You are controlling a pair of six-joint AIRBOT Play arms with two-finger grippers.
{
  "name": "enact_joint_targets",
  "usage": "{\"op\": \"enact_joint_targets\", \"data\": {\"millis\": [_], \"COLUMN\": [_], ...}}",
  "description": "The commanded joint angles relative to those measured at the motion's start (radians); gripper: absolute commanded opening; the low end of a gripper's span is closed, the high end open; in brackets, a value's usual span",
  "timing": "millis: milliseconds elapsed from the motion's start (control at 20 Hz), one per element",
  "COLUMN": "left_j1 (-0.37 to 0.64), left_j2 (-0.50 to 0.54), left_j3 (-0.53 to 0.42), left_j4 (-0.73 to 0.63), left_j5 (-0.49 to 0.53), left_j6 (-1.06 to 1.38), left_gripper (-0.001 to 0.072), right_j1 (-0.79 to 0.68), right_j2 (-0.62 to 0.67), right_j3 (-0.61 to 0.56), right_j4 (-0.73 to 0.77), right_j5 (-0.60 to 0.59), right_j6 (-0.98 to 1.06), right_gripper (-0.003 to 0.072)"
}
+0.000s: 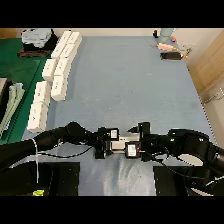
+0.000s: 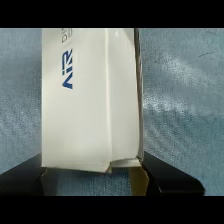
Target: Fold the box.
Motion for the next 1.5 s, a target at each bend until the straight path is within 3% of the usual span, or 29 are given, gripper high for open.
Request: {"op": "enact_joint_targets", "data": {"millis": [0, 150, 250, 300, 600, 700, 950, 1050, 1200, 1250, 1350, 1450], "left_j1": [0.000, 0.000, 0.000, 0.000, 0.000, 0.000, 0.000, 0.000, 0.000, 0.000, 0.000, 0.000], "left_j2": [0.001, 0.001, 0.001, 0.001, 0.001, 0.001, 0.001, 0.001, 0.001, 0.001, 0.001, 0.001], "left_j3": [0.000, 0.000, 0.000, 0.000, 0.000, 0.000, 0.000, 0.000, 0.000, 0.000, 0.000, 0.000], "left_j4": [-0.001, -0.001, -0.001, -0.001, -0.001, -0.001, -0.001, -0.001, -0.001, -0.001, -0.001, -0.001], "left_j5": [0.000, 0.000, 0.000, 0.000, 0.000, 0.000, 0.000, 0.000, 0.000, 0.000, 0.000, 0.000], "left_j6": [0.000, 0.000, 0.000, 0.000, 0.000, 0.000, 0.000, 0.000, 0.000, 0.000, 0.000, 0.000], "left_gripper": [0.0526, 0.0526, 0.0526, 0.0526, 0.0526, 0.0526, 0.0526, 0.0526, 0.0526, 0.0526, 0.0526, 0.0526], "right_j1": [0.000, 0.000, 0.000, 0.000, 0.000, 0.000, 0.000, 0.000, 0.000, 0.000, 0.000, 0.000], "right_j2": [-0.002, -0.029, -0.062, -0.075, -0.084, -0.084, -0.027, -0.003, 0.029, 0.040, 0.054, 0.069], "right_j3": [0.001, 0.001, 0.001, 0.001, 0.001, 0.002, 0.014, 0.018, 0.018, 0.018, 0.013, -0.034], "right_j4": [-0.014, -0.010, 0.014, 0.033, 0.138, 0.145, 0.135, 0.136, 0.159, 0.170, 0.201, 0.291], "right_j5": [-0.011, -0.002, 0.013, 0.015, 0.085, 0.103, 0.072, 0.073, 0.077, 0.084, 0.085, -0.016], "right_j6": [0.002, 0.002, 0.001, -0.002, -0.021, -0.021, -0.021, -0.019, 0.021, 0.072, 0.229, 0.346], "right_gripper": [0.0511, 0.0506, 0.0330, 0.0326, 0.0333, 0.0419, 0.0423, 0.0531, 0.0517, 0.0420, 0.0027, 0.0006]}}
